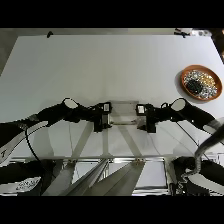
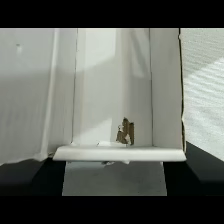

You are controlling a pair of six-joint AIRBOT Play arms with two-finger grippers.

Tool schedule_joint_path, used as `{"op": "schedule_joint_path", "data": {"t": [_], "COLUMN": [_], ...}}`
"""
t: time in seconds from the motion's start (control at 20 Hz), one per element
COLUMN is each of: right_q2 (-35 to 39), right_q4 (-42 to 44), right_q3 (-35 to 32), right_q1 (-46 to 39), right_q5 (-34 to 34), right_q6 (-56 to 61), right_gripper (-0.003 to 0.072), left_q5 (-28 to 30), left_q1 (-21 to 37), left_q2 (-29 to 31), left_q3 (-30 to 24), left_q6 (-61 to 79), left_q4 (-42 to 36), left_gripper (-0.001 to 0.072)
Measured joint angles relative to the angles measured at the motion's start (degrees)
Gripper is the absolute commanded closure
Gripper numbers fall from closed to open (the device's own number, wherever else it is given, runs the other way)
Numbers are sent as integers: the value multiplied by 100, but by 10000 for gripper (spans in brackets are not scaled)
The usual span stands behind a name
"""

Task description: Fold the box and place the chain.

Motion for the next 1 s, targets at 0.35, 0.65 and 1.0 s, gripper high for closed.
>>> {"op": "schedule_joint_path", "data": {"t": [0.35,0.65,1.0], "right_q2": [1123,2177,1335], "right_q4": [-1904,-538,1309], "right_q3": [4,11,11], "right_q1": [0,105,1204], "right_q5": [28,-136,-2127], "right_q6": [1840,2083,2221], "right_gripper": [56,678,679], "left_q5": [-2,-4,-4], "left_q1": [0,0,0], "left_q2": [0,0,0], "left_q3": [0,0,0], "left_q6": [-11,-4,-4], "left_q4": [-7,-7,-4], "left_gripper": [501,501,501]}}
